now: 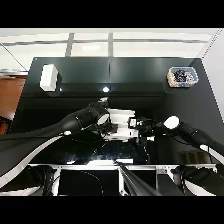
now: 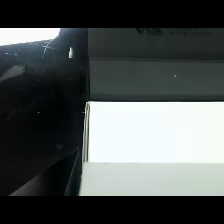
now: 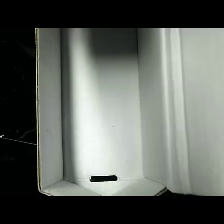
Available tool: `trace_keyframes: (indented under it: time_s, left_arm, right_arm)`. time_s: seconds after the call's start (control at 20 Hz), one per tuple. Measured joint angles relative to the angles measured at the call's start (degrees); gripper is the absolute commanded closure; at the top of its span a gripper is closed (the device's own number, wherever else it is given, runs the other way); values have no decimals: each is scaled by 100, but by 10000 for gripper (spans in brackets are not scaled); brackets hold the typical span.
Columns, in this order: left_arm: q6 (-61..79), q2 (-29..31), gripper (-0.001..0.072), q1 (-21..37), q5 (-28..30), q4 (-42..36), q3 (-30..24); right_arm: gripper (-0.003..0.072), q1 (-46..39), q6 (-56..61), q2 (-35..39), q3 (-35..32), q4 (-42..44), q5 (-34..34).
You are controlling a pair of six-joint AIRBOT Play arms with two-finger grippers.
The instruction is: Fold the box and place the chain.
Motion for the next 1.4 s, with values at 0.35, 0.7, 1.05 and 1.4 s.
trace_keyframes:
  time_s: [0.35,0.7,1.05,1.4]
  left_arm:
    - [-9,0,433,7,138,44,0]
    - [2,-2,678,7,140,85,0]
    - [-4,-20,679,7,144,61,2]
    - [-17,-17,679,7,136,11,2]
  right_arm:
    - [289,-2,-2,0,0,-2,0]
    - [289,-2,-4,0,0,-7,-11]
    - [255,-2,-7,0,0,-4,-7]
    - [-29,-140,737,483,0,-354,151]
